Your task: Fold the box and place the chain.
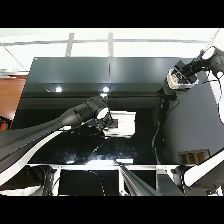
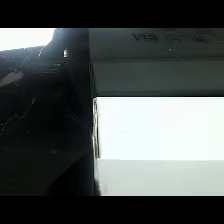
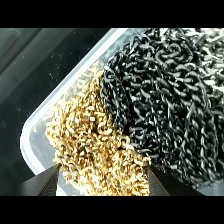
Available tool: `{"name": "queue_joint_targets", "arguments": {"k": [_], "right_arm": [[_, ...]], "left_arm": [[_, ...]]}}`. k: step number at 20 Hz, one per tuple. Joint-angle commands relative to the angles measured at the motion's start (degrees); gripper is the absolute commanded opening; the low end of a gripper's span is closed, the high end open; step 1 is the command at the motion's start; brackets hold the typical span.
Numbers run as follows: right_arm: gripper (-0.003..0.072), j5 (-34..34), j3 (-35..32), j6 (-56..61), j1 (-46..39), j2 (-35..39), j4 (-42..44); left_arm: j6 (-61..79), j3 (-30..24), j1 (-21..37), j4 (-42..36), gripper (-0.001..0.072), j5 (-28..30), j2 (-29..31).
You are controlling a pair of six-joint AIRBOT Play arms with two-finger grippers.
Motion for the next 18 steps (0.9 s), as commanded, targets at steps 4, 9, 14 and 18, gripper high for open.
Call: {"name": "queue_joint_targets", "arguments": {"k": [4, 9, 14, 18], "right_arm": [[0.0353, 0.57, 0.31, -0.26, 0.37, -1.29, 0.66], [0.0031, 3.28, 0.31, -2.25, 0.35, -1.16, 0.66], [0.0013, 5.07, 0.33, -9.7, -0.35, 3.41, 0.57], [0.0013, 5.22, 0.33, -12.87, -1.6, 9.01, 0.63]], "left_arm": [[0.0, 0.02, 0.02, 0.0, 0.0026, 0.0, -0.02], [0.0, 0.02, 0.02, 0.02, 0.0027, 0.0, -0.02], [0.0, 0.02, 0.02, 0.0, 0.0027, 0.02, -0.02], [0.0, 0.02, 0.02, 0.02, 0.0027, 0.02, -0.02]]}}
